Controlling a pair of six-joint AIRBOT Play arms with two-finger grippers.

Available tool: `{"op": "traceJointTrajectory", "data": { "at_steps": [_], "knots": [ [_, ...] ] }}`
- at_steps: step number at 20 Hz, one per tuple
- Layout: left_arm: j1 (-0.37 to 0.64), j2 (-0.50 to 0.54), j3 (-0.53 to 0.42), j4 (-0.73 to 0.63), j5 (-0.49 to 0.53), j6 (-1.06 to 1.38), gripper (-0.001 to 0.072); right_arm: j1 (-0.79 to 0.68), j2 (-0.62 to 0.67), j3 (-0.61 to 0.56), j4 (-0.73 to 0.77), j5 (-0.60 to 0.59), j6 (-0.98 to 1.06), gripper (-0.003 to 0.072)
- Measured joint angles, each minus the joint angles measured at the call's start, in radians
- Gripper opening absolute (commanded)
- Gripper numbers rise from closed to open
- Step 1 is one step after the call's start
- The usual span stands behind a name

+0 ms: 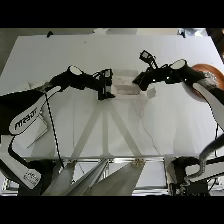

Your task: Fold the box and place the chain.

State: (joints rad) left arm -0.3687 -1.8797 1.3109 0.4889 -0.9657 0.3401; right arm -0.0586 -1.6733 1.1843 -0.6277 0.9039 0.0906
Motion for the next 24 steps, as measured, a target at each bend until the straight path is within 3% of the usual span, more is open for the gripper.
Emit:
{"op": "traceJointTrajectory", "data": {
  "at_steps": [6,12,13,14,16,24],
  "knots": [
    [0.0,0.0,0.0,0.002,-0.005,0.0,0.0421,0.002,0.037,-0.002,-0.008,0.127,0.01,0.0007],
    [0.0,0.0,0.0,0.0,-0.003,0.0,0.0421,-0.042,0.152,0.0,-0.083,0.172,0.009,0.0009],
    [0.0,0.0,0.0,0.0,-0.002,0.0,0.0421,-0.051,0.164,0.0,-0.112,0.171,0.009,0.0073],
    [0.0,0.0,0.0,-0.001,-0.002,0.0,0.0421,-0.057,0.171,0.0,-0.153,0.179,0.008,0.02],
    [0.0,0.0,0.0,-0.001,-0.001,0.0,0.0421,-0.064,0.173,0.0,-0.245,0.185,-0.003,0.028],
    [0.0,0.0,0.0,-0.002,0.0,0.0,0.0421,-0.02,0.076,0.0,-0.352,0.18,-0.156,0.0304]
  ]
}}
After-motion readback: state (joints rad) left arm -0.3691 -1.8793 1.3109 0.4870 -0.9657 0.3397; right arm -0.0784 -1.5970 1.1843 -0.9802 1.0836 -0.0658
